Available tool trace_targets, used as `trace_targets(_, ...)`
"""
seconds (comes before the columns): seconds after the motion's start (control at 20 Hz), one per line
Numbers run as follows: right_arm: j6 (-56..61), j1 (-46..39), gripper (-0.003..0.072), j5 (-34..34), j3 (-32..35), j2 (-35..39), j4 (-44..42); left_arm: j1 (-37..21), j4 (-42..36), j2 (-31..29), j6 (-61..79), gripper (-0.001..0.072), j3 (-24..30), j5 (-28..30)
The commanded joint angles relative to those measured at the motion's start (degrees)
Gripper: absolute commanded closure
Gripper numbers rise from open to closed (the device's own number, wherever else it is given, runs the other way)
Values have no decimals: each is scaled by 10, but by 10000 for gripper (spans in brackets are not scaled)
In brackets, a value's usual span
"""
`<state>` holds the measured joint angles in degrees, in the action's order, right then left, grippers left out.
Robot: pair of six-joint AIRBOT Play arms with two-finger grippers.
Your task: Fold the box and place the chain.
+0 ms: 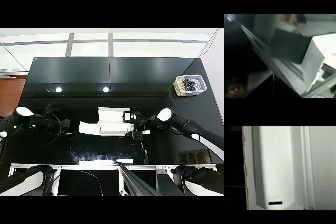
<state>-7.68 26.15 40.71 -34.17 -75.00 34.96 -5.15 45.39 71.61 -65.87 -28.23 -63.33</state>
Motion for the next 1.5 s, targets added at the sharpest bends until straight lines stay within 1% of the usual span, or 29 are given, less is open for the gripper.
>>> trace_targets(0.0, 0, 0, 191, 0, 0, 0, 0, 61, -93, 48, 41, 683, 4, 29)
trace_targets(0.05, 0, 0, 191, 0, 0, 0, 0, 82, -115, 49, 61, 683, 4, 43)
trace_targets(0.15, 0, 1, 191, 0, 0, 0, 0, 107, -139, 49, 88, 683, -7, 45)
trace_targets(0.3, 0, 0, 191, 0, 0, 0, 0, 115, -139, 42, 106, 682, -38, 21)
trace_targets(0.35, 0, 0, 191, 0, 0, 0, 0, 111, -139, 38, 127, 669, -47, 13)
trace_targets(0.45, 0, 0, 191, 0, 0, 0, 0, 105, -138, 36, 133, 452, -65, -12)
trace_targets(0.5, 0, 0, 191, 0, 0, 0, 0, 104, -137, 36, 134, 285, -73, -21)
trace_targets(0.55, 0, 0, 191, 0, 0, 0, 0, 104, -137, 36, 135, 87, -80, -27)
trace_targets(0.6, 0, 0, 191, 0, 0, 0, 0, 105, -139, 36, 134, -6, -87, -30)
trace_targets(0.7, 0, 0, 191, 0, 0, 0, 0, 110, -145, 36, 134, -6, -92, -34)
trace_targets(0.8, 0, 0, 191, 0, 0, 0, 0, 132, -139, 36, 134, -5, -92, -24)
trace_targets(0.9, 0, 0, 191, 0, 0, 0, 0, 166, -134, 36, 134, 1, -93, 11)
trace_targets(0.95, 0, 0, 191, 0, 0, 0, 0, 184, -131, 36, 134, 33, -95, 37)
trace_targets(1.1, 0, 0, 191, 0, 0, 0, 0, 231, -121, 36, 123, 34, -105, 91)
trace_targets(1.15, 0, 1, 191, 0, 0, 0, 0, 244, -106, 36, 104, 34, -111, 104)
trace_targets(1.25, 0, 1, 191, 0, 0, 0, 0, 270, -50, 36, 39, 35, -127, 123)
trace_targets(1.35, 0, 0, 190, 0, 0, 0, 0, 293, 18, 36, -35, 34, -146, 128)
trace_targets(1.45, 0, 1, 191, 0, 0, 0, 0, 312, 63, 36, -84, 34, -163, 127)
